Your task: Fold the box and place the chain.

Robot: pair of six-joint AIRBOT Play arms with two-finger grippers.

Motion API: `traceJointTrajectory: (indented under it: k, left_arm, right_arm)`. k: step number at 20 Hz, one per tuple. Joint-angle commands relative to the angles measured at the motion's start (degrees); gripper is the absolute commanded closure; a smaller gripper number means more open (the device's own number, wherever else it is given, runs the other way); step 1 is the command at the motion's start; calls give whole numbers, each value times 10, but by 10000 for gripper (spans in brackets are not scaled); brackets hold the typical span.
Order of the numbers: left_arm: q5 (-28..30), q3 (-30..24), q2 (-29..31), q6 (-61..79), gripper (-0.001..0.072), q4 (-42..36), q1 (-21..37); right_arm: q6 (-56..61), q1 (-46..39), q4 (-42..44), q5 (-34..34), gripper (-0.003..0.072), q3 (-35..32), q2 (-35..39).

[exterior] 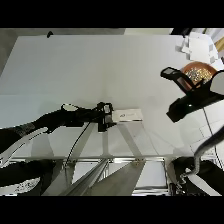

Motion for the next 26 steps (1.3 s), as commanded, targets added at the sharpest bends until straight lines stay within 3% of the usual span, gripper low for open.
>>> traceJointTrajectory:
  k: [1,4,6,18,19,20,21,26]
  left_arm:
    - [0,0,0,0,500,0,0]
    - [0,0,0,0,500,0,0]
    - [0,0,0,0,500,0,0]
    - [-17,0,0,0,500,0,0]
    - [-17,0,0,3,523,-4,-1]
    - [-17,0,0,3,677,-4,0]
    - [-16,0,5,0,703,1,2]
    - [20,0,98,-105,704,7,60]
  right_arm:
    - [71,-96,-35,32,669,-37,-1]
    - [94,-163,-36,-20,668,-92,-1]
    - [93,-186,-35,-24,668,-95,0]
    - [92,-191,-35,-24,668,-95,0]
    - [92,-191,-35,-24,668,-95,0]
    - [92,-191,-35,-24,668,-95,0]
    - [92,-191,-35,-24,668,-95,0]
    - [92,-191,-35,-24,668,-95,0]
